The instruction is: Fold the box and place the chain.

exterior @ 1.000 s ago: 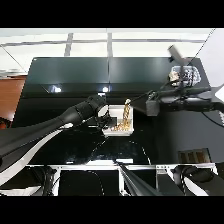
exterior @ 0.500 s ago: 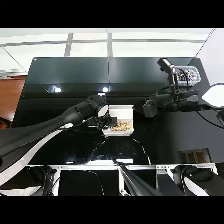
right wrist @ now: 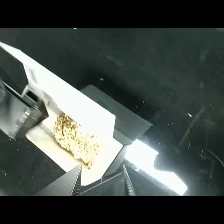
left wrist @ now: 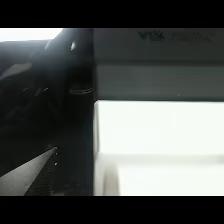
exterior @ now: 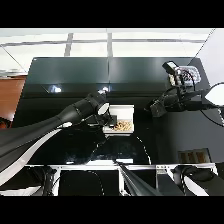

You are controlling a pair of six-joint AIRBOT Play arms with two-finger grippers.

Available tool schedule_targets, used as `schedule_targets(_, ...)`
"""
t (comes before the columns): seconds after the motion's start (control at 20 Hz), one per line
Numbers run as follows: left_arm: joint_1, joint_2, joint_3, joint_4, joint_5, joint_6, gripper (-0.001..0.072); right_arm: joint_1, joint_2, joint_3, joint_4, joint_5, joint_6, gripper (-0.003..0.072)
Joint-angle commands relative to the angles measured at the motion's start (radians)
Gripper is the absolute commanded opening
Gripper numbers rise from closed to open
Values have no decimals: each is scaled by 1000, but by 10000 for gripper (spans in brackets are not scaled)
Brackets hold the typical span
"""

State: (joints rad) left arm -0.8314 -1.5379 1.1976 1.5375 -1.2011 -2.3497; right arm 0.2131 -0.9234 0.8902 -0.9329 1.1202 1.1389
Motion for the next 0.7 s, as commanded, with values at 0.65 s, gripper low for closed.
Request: schedule_targets(0.65, 662, 597, -687, -623, 70, 1050, 574, -3, -1, 0, -10, 16, 18, 307)
